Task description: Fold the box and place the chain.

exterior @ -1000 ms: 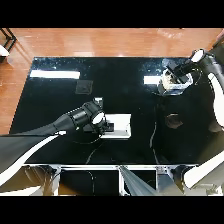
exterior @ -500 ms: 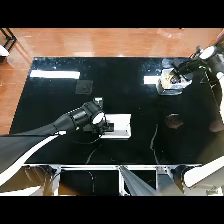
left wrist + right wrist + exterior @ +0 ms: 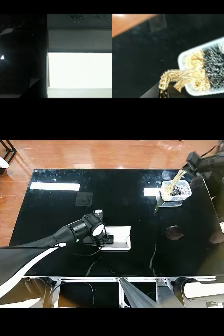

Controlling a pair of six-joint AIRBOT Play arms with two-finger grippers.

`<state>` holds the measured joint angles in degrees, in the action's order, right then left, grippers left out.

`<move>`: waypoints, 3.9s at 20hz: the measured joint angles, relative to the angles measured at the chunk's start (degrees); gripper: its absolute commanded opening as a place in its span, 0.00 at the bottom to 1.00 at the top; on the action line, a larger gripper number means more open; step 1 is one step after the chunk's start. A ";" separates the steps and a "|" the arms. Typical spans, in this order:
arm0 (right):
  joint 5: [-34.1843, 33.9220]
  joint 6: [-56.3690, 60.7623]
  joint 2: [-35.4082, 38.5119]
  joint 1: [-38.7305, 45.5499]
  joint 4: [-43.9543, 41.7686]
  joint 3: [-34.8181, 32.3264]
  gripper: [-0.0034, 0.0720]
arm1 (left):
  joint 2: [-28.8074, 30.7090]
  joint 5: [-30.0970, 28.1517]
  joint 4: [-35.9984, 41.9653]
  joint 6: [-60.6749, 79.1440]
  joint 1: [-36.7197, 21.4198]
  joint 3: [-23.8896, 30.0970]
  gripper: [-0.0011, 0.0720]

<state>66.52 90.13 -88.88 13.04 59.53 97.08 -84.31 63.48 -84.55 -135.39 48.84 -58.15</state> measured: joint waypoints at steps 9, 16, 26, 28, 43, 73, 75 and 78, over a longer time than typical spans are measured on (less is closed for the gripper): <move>8.28 -9.90 21.18 -0.46 -3.21 -1.01 0.07 | 0.00 0.11 0.00 0.02 0.00 0.00 0.05; 15.61 -10.93 37.79 -5.90 -2.23 -10.27 0.07 | 0.00 -0.04 -0.33 0.09 0.00 0.00 0.05; 22.73 -9.73 50.12 -21.64 -4.55 -28.37 0.07 | 0.00 -0.04 -0.46 0.22 0.02 0.00 0.05; 20.70 -8.96 50.47 -25.75 -5.11 -31.12 0.07 | 0.00 -0.02 -0.42 0.22 0.00 0.00 0.05; 1.01 -7.30 41.59 -43.52 -5.55 -37.42 0.07 | 0.00 0.13 0.00 0.22 0.02 0.00 0.05; -7.65 -64.15 33.31 -15.26 1.57 -58.73 0.97 | 0.00 0.20 0.83 0.17 0.02 0.00 0.05; -13.03 -69.68 30.84 -14.67 1.18 -59.41 0.97 | 0.00 0.20 1.05 0.17 0.02 0.00 0.05; -19.19 -73.88 27.06 -14.21 0.68 -59.89 0.97 | 0.00 0.17 1.18 0.17 0.02 0.00 0.05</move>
<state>47.33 16.25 -61.82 -1.17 60.20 37.19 -84.31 63.66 -83.37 -135.22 48.86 -58.15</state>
